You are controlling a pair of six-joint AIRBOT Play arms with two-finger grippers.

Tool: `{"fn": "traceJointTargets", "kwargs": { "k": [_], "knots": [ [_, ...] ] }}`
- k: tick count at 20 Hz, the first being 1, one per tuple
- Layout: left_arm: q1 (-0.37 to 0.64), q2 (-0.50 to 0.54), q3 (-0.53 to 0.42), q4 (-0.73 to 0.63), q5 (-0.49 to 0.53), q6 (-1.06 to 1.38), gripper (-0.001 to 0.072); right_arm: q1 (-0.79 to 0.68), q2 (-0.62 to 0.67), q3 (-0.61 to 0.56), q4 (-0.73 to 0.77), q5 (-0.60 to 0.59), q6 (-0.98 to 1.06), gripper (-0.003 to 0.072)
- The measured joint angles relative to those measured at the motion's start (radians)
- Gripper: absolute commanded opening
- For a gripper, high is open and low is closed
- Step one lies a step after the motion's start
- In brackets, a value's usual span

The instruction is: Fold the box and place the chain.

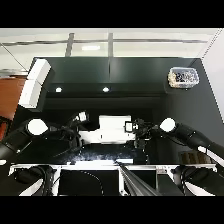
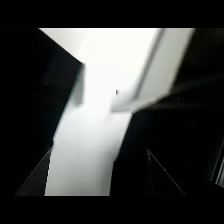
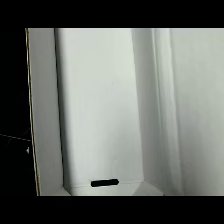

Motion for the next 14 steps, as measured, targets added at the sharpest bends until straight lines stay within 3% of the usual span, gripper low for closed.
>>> {"fn": "traceJointTargets", "kwargs": {
  "k": [3, 11, 14],
  "knots": [
    [-0.035, -0.015, -0.02, -0.005, 0.013, 0.086, 0.0683, 0.0, 0.0, 0.0, 0.0, 0.0, 0.0, 0.0477],
    [-0.163, -0.091, -0.032, -0.057, 0.21, 0.147, 0.0676, 0.0, 0.0, 0.0, 0.001, 0.0, 0.0, 0.0477],
    [-0.188, -0.102, -0.032, -0.072, 0.277, 0.151, 0.0486, 0.0, 0.0, 0.0, 0.001, 0.0, 0.0, 0.0477]
  ]
}}
